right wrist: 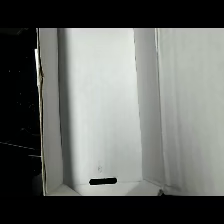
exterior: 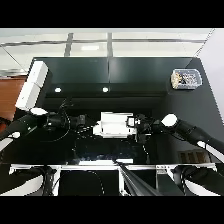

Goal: Fold the box and place the chain.

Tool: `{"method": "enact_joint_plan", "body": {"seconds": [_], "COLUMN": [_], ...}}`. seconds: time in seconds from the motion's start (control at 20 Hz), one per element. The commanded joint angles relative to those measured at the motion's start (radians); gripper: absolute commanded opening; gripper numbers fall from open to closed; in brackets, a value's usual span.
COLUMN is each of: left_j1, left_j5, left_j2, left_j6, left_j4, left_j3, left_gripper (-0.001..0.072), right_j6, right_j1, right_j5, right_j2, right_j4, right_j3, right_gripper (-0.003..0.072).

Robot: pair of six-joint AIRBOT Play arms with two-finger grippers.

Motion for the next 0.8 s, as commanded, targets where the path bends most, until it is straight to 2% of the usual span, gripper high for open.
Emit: {"method": "enact_joint_plan", "body": {"seconds": [0.0,0.05,0.1,0.15,0.3,0.4,0.55,0.75], "left_j1": [-0.026,-0.039,-0.052,-0.064,-0.076,-0.076,-0.097,-0.208], "left_j5": [-0.017,-0.018,-0.023,-0.039,-0.040,-0.032,-0.020,0.041], "left_j2": [-0.007,-0.011,-0.018,-0.024,-0.029,-0.029,-0.029,-0.029], "left_j6": [0.041,0.045,0.065,0.108,0.127,0.041,-0.084,-0.312], "left_j4": [-0.045,-0.045,-0.047,-0.062,-0.084,-0.063,0.019,0.217], "left_j3": [0.000,0.000,0.000,0.000,0.003,0.025,0.092,0.192], "left_gripper": [0.0693,0.0688,0.0643,0.0562,0.0559,0.0559,0.0560,0.0559], "right_j6": [0.000,0.000,0.000,0.000,0.000,0.000,0.000,0.000], "right_j1": [0.000,0.000,0.000,0.000,0.000,0.000,0.000,0.000], "right_j5": [0.000,0.000,0.000,0.000,0.000,0.000,0.000,0.000], "right_j2": [0.000,0.000,0.000,0.000,0.000,0.000,0.000,0.000], "right_j4": [0.000,0.001,0.001,0.001,0.001,0.001,0.001,0.001], "right_j3": [0.000,0.000,0.000,0.000,0.000,0.000,0.000,0.000], "right_gripper": [0.0020,0.0020,0.0020,0.0020,0.0020,0.0020,0.0020,0.0020]}}
